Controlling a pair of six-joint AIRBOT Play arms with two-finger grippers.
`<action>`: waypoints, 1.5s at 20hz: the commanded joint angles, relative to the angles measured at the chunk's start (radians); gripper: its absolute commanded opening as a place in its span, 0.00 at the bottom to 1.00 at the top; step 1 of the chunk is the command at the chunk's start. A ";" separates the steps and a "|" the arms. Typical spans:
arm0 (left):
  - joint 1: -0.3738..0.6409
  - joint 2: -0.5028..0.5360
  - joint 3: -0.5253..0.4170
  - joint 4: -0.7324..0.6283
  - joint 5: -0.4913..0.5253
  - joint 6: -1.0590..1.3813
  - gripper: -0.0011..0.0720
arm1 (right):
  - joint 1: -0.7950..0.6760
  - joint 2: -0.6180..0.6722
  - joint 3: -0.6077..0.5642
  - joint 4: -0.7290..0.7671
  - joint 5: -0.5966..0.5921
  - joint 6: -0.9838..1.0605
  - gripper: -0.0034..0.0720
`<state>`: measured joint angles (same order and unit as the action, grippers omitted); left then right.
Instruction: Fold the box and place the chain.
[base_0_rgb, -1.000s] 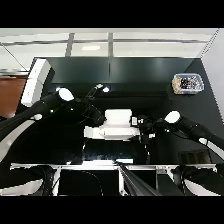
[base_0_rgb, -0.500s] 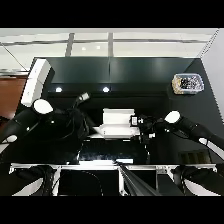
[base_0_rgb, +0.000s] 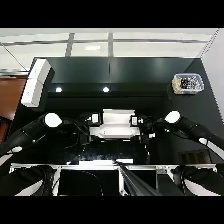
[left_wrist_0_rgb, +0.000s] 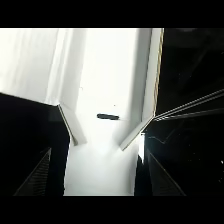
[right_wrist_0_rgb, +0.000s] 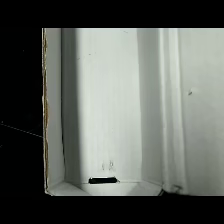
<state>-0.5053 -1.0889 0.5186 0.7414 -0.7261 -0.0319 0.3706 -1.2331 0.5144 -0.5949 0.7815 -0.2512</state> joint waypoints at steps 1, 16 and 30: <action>-0.041 0.000 -0.003 0.010 0.069 0.029 0.96 | 0.000 -0.001 -0.001 0.000 0.000 0.000 0.37; -0.083 -0.066 0.037 -0.111 0.059 -0.025 0.32 | 0.000 -0.001 0.000 0.000 0.000 0.000 0.37; -0.127 -0.158 0.037 -0.262 0.092 0.074 0.37 | 0.000 -0.001 0.000 0.000 0.000 0.000 0.37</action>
<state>-0.6250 -1.2434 0.5549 0.4484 -0.6514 0.0200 0.3706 -1.2331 0.5144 -0.5964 0.7815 -0.2523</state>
